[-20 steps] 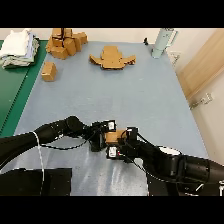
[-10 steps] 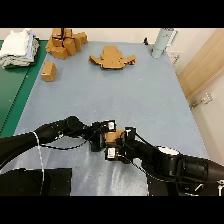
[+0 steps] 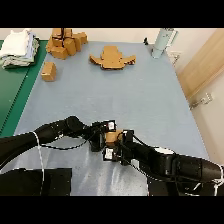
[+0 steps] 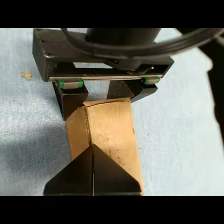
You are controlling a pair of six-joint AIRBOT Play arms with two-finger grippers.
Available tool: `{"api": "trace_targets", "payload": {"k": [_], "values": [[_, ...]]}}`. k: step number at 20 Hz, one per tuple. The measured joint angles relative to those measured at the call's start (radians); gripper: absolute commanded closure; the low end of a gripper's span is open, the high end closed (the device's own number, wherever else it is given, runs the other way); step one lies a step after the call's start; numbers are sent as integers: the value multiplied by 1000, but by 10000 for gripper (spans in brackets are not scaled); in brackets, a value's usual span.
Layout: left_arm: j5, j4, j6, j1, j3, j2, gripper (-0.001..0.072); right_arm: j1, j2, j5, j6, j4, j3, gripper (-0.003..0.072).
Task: Fold the box.
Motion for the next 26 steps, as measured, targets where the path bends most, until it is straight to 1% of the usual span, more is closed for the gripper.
{"api": "trace_targets", "payload": {"k": [12, 21, 26], "values": [[0, 0, 0, 0, 0, 0, 186, -1, 11, -1, 0, -11, 3, 681], [0, 0, 0, 0, 0, 0, 186, -5, -17, -8, 0, -12, 3, 681], [0, 0, 0, 0, 0, 0, 186, -5, -11, -24, 0, -12, 10, 681]]}}
